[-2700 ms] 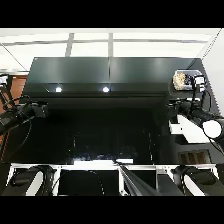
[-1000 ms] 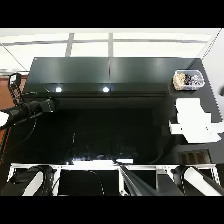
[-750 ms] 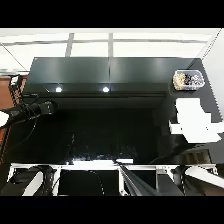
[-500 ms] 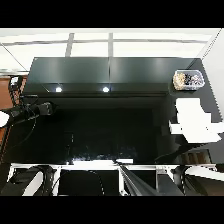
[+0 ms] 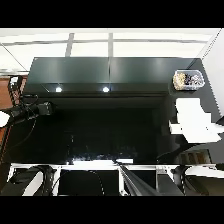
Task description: Fold the box and place the chain.
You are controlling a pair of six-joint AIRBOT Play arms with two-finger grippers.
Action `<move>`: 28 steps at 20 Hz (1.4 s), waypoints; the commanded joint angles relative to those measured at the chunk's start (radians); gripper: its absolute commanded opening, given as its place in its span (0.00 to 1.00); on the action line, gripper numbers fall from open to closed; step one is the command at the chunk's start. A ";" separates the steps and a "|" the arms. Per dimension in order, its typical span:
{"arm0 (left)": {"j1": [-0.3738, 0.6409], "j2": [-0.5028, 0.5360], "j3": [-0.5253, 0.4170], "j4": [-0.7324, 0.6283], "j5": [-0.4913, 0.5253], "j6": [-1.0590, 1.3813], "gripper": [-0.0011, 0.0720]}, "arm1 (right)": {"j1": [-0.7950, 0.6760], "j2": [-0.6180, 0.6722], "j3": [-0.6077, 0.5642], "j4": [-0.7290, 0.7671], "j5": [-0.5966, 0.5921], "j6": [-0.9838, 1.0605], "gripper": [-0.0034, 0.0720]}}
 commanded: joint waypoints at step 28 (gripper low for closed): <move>-0.224 -0.435 0.147 -0.659 -0.193 0.327 0.98 | 1.093 0.620 -0.764 0.975 -0.476 -0.144 0.06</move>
